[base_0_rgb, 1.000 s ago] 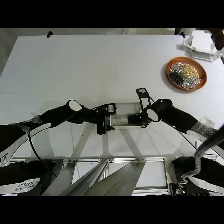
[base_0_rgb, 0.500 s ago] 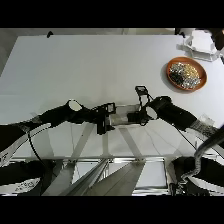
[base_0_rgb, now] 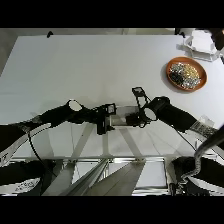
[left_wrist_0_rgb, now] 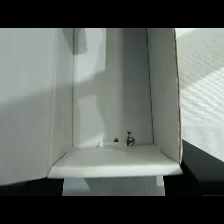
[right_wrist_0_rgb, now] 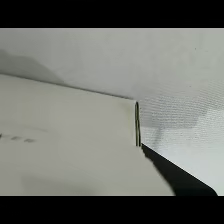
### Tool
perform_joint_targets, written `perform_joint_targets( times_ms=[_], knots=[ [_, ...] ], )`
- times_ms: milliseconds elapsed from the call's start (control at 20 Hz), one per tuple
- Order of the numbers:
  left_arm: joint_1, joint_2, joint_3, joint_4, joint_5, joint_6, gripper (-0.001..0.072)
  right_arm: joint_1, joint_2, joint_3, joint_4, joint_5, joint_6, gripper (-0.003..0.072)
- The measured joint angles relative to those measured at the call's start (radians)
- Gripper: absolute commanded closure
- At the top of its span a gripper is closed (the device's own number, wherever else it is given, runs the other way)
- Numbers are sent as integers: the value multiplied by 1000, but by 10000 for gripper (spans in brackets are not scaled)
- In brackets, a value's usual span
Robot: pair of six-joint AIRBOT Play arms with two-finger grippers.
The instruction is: Fold the box and place the chain.
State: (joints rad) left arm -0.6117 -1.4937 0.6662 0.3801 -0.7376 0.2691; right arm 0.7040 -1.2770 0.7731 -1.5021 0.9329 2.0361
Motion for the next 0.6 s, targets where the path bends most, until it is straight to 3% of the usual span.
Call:
perform_joint_targets(
  times_ms=[600],
  knots=[
    [0,0,0,-3,0,-5,297,-40,167,21,-64,169,-114,338]
  ],
)
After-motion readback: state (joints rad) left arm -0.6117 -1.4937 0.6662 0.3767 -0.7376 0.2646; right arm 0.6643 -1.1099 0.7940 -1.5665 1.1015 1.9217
